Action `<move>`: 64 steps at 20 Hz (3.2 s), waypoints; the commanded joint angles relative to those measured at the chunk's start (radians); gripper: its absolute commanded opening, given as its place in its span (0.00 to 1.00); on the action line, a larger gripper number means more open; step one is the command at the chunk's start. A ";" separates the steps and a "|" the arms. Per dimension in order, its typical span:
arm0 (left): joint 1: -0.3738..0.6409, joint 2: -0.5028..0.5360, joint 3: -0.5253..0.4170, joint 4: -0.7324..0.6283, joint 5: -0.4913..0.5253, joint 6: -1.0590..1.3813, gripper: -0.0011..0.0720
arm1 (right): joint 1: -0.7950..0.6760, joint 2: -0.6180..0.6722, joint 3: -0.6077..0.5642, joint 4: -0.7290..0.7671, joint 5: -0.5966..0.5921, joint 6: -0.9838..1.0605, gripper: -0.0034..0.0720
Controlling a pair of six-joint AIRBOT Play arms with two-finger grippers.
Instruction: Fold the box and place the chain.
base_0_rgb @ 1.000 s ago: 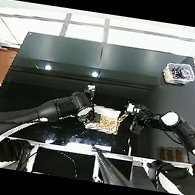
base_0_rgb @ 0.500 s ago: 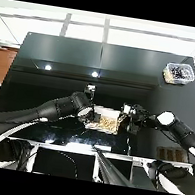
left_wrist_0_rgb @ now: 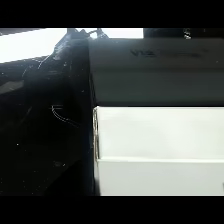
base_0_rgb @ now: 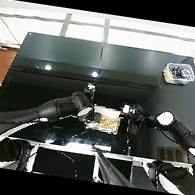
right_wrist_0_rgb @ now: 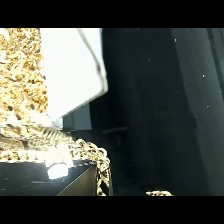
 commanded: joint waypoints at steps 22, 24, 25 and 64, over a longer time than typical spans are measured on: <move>0.000 0.000 0.000 0.000 0.003 0.000 0.06 | -0.202 0.388 0.800 0.294 0.716 1.043 0.10; 0.000 0.000 0.000 0.000 0.003 0.000 0.06 | -0.202 0.388 0.840 0.324 0.694 1.061 0.10; 0.000 0.000 0.000 0.000 0.003 0.000 0.06 | -0.202 0.388 0.842 0.326 0.683 1.086 0.10; 0.000 0.000 0.000 0.000 0.003 0.000 0.06 | 0.089 0.113 -0.048 0.023 0.031 0.076 0.96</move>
